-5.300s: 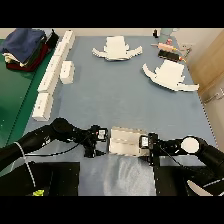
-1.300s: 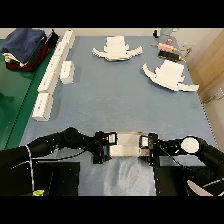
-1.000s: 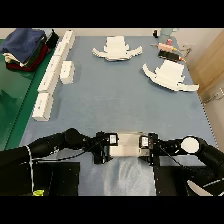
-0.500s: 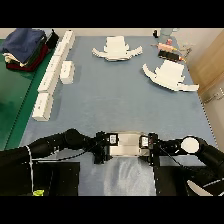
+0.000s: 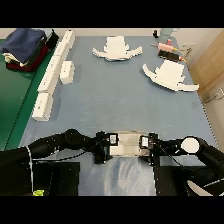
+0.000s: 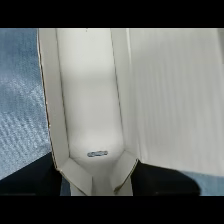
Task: Fold the box.
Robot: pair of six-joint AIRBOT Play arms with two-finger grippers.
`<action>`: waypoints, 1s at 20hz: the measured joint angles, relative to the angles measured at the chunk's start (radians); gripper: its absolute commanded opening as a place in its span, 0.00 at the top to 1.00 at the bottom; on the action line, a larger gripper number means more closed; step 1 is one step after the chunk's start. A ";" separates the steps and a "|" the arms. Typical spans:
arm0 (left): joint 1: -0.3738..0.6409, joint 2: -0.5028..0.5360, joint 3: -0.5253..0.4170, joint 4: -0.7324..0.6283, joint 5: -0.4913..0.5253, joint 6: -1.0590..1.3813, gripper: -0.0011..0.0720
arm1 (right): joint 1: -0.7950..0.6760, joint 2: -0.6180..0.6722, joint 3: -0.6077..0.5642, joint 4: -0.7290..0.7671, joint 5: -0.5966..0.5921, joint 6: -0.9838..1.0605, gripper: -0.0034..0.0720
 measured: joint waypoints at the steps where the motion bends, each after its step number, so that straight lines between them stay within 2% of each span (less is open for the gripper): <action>1: 0.000 0.000 0.000 0.000 0.000 0.000 0.35 | 0.000 0.000 0.000 0.000 0.000 0.000 0.28; 7: 0.000 0.000 0.000 0.000 0.000 0.000 0.35 | 0.000 0.000 0.000 0.000 0.000 0.000 0.26; 8: 0.000 0.000 0.000 0.000 0.000 0.000 0.35 | 0.000 0.000 0.000 0.000 0.000 0.000 0.00; 16: 0.000 0.000 0.000 0.000 0.000 -0.001 0.35 | 0.000 0.002 0.007 0.039 0.011 0.008 0.02; 20: 0.000 0.000 0.000 0.000 -0.003 0.000 0.35 | 0.000 0.034 0.007 -0.002 0.034 0.011 0.02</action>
